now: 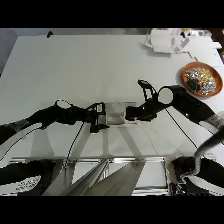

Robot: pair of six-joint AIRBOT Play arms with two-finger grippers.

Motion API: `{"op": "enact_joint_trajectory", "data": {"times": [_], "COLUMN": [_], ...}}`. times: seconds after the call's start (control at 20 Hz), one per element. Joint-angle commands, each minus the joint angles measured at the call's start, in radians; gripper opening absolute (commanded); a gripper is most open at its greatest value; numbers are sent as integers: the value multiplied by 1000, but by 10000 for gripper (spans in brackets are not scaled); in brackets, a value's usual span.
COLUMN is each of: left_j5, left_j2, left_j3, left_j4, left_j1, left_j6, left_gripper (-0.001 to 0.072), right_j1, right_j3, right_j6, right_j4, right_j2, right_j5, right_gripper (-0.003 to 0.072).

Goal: Fold the box and place the chain.

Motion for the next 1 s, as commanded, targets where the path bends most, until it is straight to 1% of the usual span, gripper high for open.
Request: {"op": "enact_joint_trajectory", "data": {"times": [0.0,0.1,0.25,0.45,0.65,0.7,0.75,0.95], "left_j5": [-1,-1,-1,-1,-1,-1,-1,-1], "left_j2": [0,0,0,0,0,0,0,0], "left_j3": [0,0,0,0,0,1,0,0], "left_j4": [1,0,0,0,0,1,0,0], "left_j1": [0,0,0,0,0,0,0,0], "left_j6": [0,0,0,0,0,0,0,0], "left_gripper": [209,209,209,209,209,209,209,209], "right_j1": [0,20,58,78,116,126,132,169], "right_j3": [0,0,0,0,0,0,0,0], "right_j6": [3,3,5,68,177,216,245,321], "right_j4": [-56,-75,-101,-123,-209,-235,-253,-284], "right_j2": [-9,-34,-86,-122,-145,-145,-145,-152], "right_j5": [3,-3,-45,-89,-92,-98,-101,-100], "right_gripper": [521,523,527,527,518,493,446,394]}}
